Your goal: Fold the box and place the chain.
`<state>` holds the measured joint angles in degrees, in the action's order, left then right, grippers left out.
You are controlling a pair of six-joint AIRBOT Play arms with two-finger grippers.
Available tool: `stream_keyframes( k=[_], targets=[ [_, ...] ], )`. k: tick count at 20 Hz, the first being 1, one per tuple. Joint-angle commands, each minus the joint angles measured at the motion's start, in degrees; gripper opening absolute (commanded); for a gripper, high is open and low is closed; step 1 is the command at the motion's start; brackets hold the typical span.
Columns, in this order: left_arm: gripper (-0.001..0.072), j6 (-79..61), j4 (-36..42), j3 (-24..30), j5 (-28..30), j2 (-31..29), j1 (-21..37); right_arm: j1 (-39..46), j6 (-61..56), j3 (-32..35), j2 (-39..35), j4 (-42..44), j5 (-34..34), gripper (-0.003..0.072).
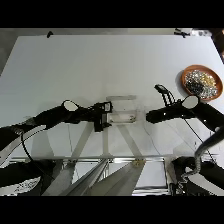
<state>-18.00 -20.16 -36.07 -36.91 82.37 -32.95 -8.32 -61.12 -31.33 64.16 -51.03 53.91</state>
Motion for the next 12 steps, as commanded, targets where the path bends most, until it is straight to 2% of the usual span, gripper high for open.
stream_keyframes(
  k=[1, 3, 6, 9, 12],
  targets=[
    [0.0153, 0.0, 0.0, 0.0, 0.0, 0.0, 0.0, -1.0, 0.1, -0.8, -2.4, 0.7, -0.5, 0.0117],
    [0.0153, 0.0, 0.0, 0.0, 0.0, 0.0, 0.0, -2.6, 0.1, -1.7, -3.3, 1.9, -0.4, 0.0120],
    [0.0153, 0.0, 0.0, 0.0, 0.0, 0.0, 0.0, -5.2, 0.1, -3.1, -3.4, 4.0, -0.4, 0.0180],
    [0.0153, 0.0, 0.0, 0.0, 0.0, 0.0, 0.0, -6.9, -0.1, -3.5, -3.4, 5.5, -0.8, 0.0181],
    [0.0153, 0.0, 0.0, 0.0, 0.0, 0.0, 0.0, -7.0, -1.1, -3.5, -3.4, 6.2, -0.6, 0.0249]
  ],
)
